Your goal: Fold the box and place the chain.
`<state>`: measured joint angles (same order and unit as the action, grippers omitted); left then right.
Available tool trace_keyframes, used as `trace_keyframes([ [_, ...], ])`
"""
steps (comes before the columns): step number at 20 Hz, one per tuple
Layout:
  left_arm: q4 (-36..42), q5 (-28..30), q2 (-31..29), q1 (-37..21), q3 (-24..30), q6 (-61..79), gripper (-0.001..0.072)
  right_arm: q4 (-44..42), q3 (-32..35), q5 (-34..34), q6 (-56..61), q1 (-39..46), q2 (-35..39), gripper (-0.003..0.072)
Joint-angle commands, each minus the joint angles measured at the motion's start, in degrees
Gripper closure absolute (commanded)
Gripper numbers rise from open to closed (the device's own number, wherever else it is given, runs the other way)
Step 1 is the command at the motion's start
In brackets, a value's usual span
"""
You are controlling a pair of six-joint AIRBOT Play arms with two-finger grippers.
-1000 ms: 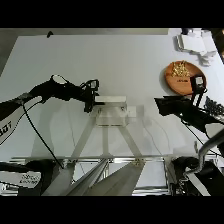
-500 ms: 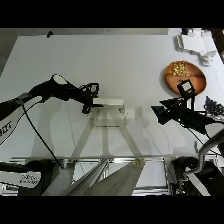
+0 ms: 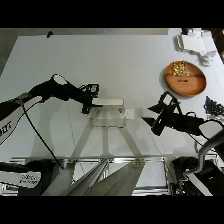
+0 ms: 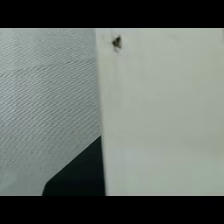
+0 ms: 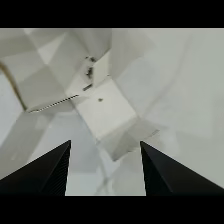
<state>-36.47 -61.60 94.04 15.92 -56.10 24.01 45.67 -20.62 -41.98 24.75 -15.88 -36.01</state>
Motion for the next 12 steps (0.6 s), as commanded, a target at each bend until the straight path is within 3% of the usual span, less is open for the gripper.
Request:
trace_keyframes([
  [1,-0.07,0.07,0.04,0.02,0.04,0.0,0.0702,2.19,-0.04,2.8,-5.33,-5.49,-4.98,0.0175],
  [5,-0.07,0.09,0.04,0.02,0.04,0.0,0.0702,2.03,-0.04,12.39,-19.45,-9.92,-11.04,0.012],
  [7,-0.07,0.09,0.04,0.02,0.04,0.0,0.0702,1.77,-0.04,17.66,-21.99,-10.82,-14.38,0.0043],
  [12,-0.07,0.09,0.04,0.02,0.04,0.0,0.0702,-1.53,-0.04,20.48,-22.32,-12.68,-21.84,0.0026],
])
